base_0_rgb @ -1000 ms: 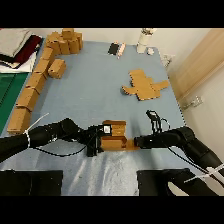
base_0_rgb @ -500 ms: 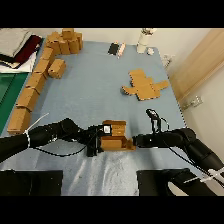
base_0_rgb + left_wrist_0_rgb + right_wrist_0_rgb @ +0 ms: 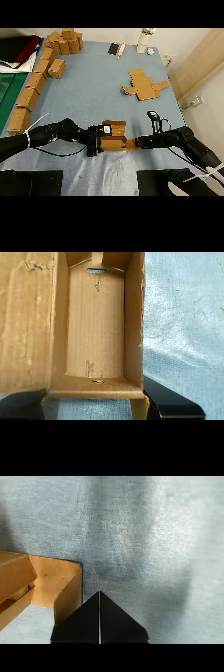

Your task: Fold the box.

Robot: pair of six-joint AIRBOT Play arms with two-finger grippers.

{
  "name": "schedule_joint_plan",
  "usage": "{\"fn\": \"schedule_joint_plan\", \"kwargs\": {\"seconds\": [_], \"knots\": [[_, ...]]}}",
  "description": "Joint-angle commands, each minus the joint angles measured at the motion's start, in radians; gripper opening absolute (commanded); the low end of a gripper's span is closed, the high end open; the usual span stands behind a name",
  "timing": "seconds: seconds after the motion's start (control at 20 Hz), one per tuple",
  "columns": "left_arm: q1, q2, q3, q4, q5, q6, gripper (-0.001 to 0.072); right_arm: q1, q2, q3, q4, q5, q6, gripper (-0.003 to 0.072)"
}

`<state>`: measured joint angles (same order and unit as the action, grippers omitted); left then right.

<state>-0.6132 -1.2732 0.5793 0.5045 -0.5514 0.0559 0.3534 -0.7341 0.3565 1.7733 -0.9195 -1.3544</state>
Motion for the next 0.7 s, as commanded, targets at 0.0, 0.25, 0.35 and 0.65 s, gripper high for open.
{"fn": "schedule_joint_plan", "kwargs": {"seconds": [0.0,0.25,0.35,0.65], "knots": [[0.0,-0.001,0.0,0.0,0.0,0.0,0.0344,0.002,-0.055,0.0,0.058,0.04,-0.045,0.0],[0.0,-0.001,0.0,0.0,0.0,0.0,0.0343,0.002,-0.078,0.0,0.14,0.034,-0.106,0.0],[0.0,-0.001,0.0,0.0,0.0,0.0,0.0343,0.004,-0.064,0.002,0.146,0.019,-0.106,0.0],[0.0,-0.001,0.0,0.0,0.0,0.0,0.0343,0.003,0.052,0.009,0.146,-0.043,-0.101,0.0]]}}
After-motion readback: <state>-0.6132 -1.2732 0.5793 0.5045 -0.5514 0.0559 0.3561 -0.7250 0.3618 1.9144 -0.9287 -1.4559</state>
